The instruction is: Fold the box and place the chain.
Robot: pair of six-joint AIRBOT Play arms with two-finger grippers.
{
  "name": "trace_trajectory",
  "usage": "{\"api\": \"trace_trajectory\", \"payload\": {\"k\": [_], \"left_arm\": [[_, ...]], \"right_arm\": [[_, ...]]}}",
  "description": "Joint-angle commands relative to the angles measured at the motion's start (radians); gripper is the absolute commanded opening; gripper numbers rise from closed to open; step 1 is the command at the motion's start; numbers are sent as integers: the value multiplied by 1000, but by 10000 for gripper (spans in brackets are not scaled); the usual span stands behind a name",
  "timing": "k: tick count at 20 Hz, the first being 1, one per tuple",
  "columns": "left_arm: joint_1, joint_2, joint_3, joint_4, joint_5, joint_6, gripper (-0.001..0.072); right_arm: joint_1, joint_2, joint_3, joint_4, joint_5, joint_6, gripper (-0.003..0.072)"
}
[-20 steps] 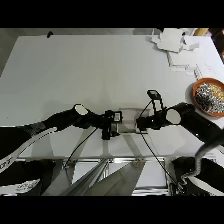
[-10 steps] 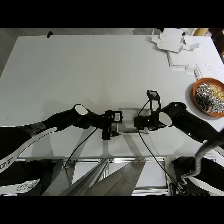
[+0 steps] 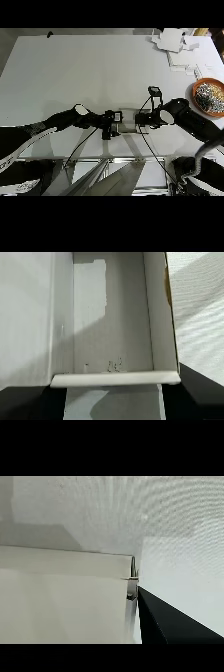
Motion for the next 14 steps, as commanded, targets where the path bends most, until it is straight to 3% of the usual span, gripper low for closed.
{"api": "trace_trajectory", "payload": {"k": [1, 4, 7, 14], "left_arm": [[0, 1, 0, 0, 0, 0, 217], [0, 1, 0, 0, 0, 0, 217], [0, 1, 0, 0, 0, 0, 217], [0, 1, 0, 0, 0, 0, 217]], "right_arm": [[1, -16, 3, -8, 13, 4, 409], [1, -41, 3, 5, 13, 3, 416], [1, -53, 2, 6, 11, -1, 521], [36, -119, 0, 43, -25, -53, 504]]}}
